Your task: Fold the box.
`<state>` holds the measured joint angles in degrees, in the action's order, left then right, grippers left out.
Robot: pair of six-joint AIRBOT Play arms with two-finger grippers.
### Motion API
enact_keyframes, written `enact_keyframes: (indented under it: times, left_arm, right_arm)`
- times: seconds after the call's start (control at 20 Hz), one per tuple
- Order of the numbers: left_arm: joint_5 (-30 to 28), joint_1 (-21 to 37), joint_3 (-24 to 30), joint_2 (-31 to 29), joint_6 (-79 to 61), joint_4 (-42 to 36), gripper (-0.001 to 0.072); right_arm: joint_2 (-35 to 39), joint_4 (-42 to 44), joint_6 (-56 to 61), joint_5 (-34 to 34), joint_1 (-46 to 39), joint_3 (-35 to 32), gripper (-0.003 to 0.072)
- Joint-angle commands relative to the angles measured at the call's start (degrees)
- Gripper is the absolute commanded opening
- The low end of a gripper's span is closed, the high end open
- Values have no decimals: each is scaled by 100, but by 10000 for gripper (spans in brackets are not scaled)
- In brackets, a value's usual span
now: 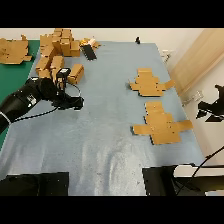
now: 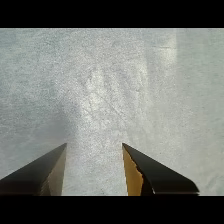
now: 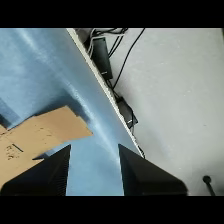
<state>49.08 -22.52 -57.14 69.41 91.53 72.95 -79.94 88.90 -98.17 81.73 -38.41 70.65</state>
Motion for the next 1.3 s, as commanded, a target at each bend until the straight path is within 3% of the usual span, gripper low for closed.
enact_keyframes:
  times: [0.0,0.3,0.5,0.6,0.65,0.7,0.8,0.85,0.95,1.05,1.25]
  left_arm:
    - [48,0,2,0,4,-109,517]
    - [109,0,2,0,-2,-645,517]
    - [107,0,2,0,-2,-938,517]
    - [105,0,0,0,-4,-1078,517]
    - [105,7,0,0,-7,-1176,517]
    - [111,13,0,0,-81,-1270,517]
    - [164,22,0,0,-116,-1298,517]
    - [267,63,0,0,-256,-1335,517]
    - [426,258,2,0,-568,-1449,517]
    - [612,579,2,0,-702,-1609,516]
    - [999,1211,4,0,-1143,-1797,516]
  right_arm:
    - [-417,815,-922,-15,-315,2,451]
    - [-1320,1311,-1480,24,-315,4,451]
    - [-1403,1545,-1897,446,-315,9,449]
    - [-1366,1965,-2028,861,-315,9,332]
    - [-1316,2299,-2026,1036,-313,7,325]
    - [-1261,2638,-2039,1235,-297,9,227]
    - [-1128,3106,-2011,1596,-197,9,140]
    - [-1034,3200,-1969,1753,-85,-2,5]
    - [-763,3434,-1930,1836,243,-173,5]
    - [-413,3735,-1928,1532,734,-540,4]
    - [339,4172,-1718,-81,1910,-1738,4]
